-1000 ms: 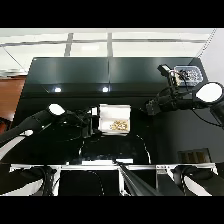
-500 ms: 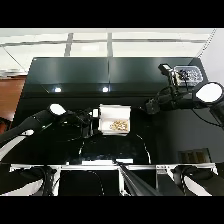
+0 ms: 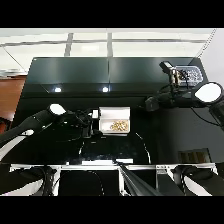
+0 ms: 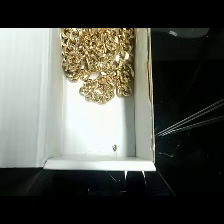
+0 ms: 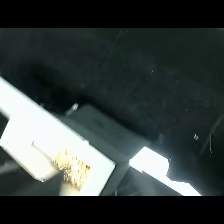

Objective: Fold the box and place the chain.

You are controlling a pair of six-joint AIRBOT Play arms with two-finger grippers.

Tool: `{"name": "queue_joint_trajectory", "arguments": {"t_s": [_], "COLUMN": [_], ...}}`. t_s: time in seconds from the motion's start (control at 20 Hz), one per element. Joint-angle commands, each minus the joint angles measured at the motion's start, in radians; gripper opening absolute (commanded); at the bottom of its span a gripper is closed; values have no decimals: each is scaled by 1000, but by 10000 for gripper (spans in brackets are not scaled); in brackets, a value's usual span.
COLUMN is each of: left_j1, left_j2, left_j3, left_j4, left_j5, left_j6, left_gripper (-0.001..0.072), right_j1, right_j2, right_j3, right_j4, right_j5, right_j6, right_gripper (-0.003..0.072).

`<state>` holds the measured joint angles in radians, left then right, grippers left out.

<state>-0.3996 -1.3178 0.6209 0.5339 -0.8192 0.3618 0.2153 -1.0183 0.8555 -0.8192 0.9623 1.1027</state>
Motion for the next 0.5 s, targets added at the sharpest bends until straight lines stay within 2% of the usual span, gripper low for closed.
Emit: {"name": "queue_joint_trajectory", "arguments": {"t_s": [0.0, 0.05, 0.15, 0.3, 0.45], "left_j1": [-1, -1, -1, -1, -1], "left_j2": [0, 0, 0, 0, 0], "left_j3": [1, 1, 1, 1, 1], "left_j4": [-1, -1, -1, -1, -1], "left_j5": [-1, -1, -1, -1, -1], "left_j6": [2, 2, 2, 1, 1], "left_gripper": [290, 289, 290, 290, 290], "right_j1": [47, 70, 113, 158, 165], "right_j2": [-24, -45, -110, -196, -200], "right_j3": [1, 1, 1, 1, 8], "right_j4": [32, 50, 65, 54, 55], "right_j5": [-194, -278, -360, -329, -257], "right_j6": [50, 50, 50, -6, -169], "right_gripper": [717, 716, 716, 716, 716]}}
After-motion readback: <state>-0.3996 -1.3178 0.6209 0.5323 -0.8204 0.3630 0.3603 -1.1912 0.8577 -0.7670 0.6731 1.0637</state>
